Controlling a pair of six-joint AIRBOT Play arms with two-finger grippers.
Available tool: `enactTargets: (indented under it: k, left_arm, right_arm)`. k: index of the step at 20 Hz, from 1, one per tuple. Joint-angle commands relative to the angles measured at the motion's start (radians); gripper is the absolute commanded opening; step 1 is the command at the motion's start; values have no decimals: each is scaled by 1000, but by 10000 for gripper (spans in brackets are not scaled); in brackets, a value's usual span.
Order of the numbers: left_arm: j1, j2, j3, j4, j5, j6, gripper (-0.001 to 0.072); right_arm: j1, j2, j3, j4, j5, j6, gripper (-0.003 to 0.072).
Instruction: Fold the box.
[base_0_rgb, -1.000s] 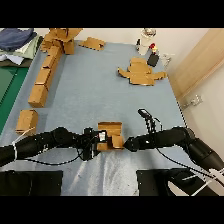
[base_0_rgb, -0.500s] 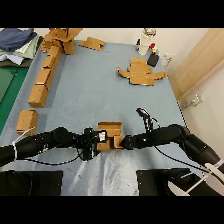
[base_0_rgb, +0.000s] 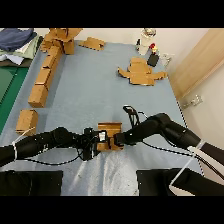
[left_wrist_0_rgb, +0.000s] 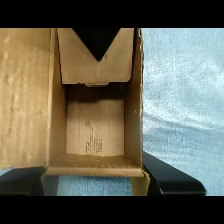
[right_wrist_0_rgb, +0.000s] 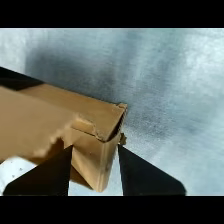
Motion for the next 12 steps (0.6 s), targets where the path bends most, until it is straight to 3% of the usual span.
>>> enactTargets:
  k: [1,5,9,12]
  left_arm:
    - [1,-1,1,0,0,0,522]
    - [1,-1,1,0,0,0,522]
    - [1,-1,1,0,0,0,521]
    - [1,-1,1,0,0,0,522]
  right_arm:
    - [115,-86,104,-217,-62,295,433]
    - [197,-172,195,-319,-189,436,433]
    - [229,-241,210,-318,-216,478,433]
    - [229,-254,222,-327,-223,482,264]
